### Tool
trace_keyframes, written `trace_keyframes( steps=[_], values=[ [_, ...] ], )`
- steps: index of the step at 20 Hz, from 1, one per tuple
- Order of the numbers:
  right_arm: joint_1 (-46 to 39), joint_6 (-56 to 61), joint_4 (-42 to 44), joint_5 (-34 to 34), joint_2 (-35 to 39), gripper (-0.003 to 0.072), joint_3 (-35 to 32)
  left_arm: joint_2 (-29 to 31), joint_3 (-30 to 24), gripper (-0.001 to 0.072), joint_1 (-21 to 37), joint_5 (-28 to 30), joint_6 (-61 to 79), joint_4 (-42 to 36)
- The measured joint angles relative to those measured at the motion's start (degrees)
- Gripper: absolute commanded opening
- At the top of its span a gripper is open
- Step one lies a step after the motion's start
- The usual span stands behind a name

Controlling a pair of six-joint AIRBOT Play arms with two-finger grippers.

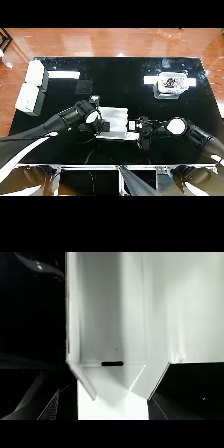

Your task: Fold the box and place the chain.

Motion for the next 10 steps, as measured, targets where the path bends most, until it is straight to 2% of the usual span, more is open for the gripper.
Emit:
trace_keyframes(
  steps=[10],
  values=[
    [0.0,1.3,-0.6,-2.6,-0.6,0.0582,0.0,-0.5,0.0,0.0022,0.0,1.6,2.4,-0.6]
  ],
)
